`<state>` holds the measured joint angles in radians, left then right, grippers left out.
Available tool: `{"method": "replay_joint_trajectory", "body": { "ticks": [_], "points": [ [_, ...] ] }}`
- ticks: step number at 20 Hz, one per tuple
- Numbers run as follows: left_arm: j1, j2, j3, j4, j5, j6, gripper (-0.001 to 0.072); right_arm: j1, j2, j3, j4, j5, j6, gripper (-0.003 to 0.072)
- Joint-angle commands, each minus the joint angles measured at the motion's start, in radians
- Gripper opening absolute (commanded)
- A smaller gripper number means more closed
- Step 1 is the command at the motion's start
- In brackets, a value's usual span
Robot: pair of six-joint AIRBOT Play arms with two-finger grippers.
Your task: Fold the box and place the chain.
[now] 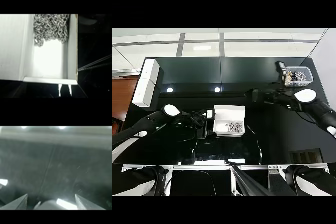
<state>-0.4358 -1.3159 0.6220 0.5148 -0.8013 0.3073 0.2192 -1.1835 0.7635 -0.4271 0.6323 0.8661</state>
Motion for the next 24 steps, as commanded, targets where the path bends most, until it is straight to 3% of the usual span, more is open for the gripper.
{"method": "replay_joint_trajectory", "body": {
  "ticks": [1,4,8,11,24],
  "points": [
    [0.0,0.0,0.0,-0.001,0.005,-0.003,0.0349,0.037,-0.064,0.031,0.026,0.149,-0.15,0.0699],
    [0.0,0.0,0.0,-0.001,0.005,-0.003,0.0349,0.03,-0.048,0.11,-0.069,0.395,-0.49,0.0699],
    [0.0,0.0,0.0,-0.001,0.005,-0.003,0.0349,0.042,-0.048,0.146,-0.228,0.505,-0.494,0.0699],
    [0.0,0.0,0.0,0.0,0.005,-0.003,0.0349,0.09,-0.048,0.145,-0.359,0.515,-0.494,0.0698],
    [0.0,0.0,0.0,0.0,0.005,-0.003,0.035,0.195,-0.054,0.143,-0.368,0.513,-0.568,0.0699]
  ]
}}
